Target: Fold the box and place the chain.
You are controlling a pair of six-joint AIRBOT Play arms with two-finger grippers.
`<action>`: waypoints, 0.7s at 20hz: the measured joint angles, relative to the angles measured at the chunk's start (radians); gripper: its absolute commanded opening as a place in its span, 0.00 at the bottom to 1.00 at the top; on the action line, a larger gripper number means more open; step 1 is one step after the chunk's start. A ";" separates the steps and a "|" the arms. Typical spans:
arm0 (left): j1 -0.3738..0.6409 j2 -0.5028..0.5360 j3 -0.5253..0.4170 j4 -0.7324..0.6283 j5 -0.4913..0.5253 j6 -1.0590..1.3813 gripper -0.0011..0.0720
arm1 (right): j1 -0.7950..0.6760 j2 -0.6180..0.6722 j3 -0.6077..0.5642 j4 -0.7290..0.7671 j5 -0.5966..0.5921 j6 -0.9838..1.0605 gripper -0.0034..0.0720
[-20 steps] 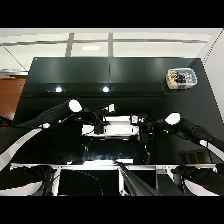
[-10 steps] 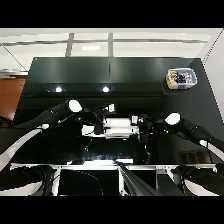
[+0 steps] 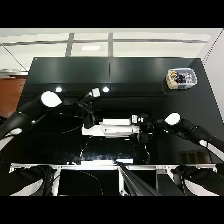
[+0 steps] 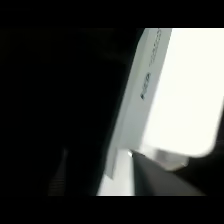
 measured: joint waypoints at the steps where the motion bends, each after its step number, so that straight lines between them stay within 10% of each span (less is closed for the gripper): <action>1: 0.018 0.016 0.000 0.011 -0.059 -0.073 0.05 | 0.000 0.000 0.000 0.000 -0.002 0.001 0.66; 7: 0.008 0.052 -0.075 -0.037 -0.357 -0.413 0.05 | 0.000 0.000 0.000 0.002 -0.006 0.004 0.66; 14: -0.083 0.053 -0.206 -0.375 0.125 -0.437 0.06 | 0.000 0.000 0.000 0.003 -0.006 0.004 0.67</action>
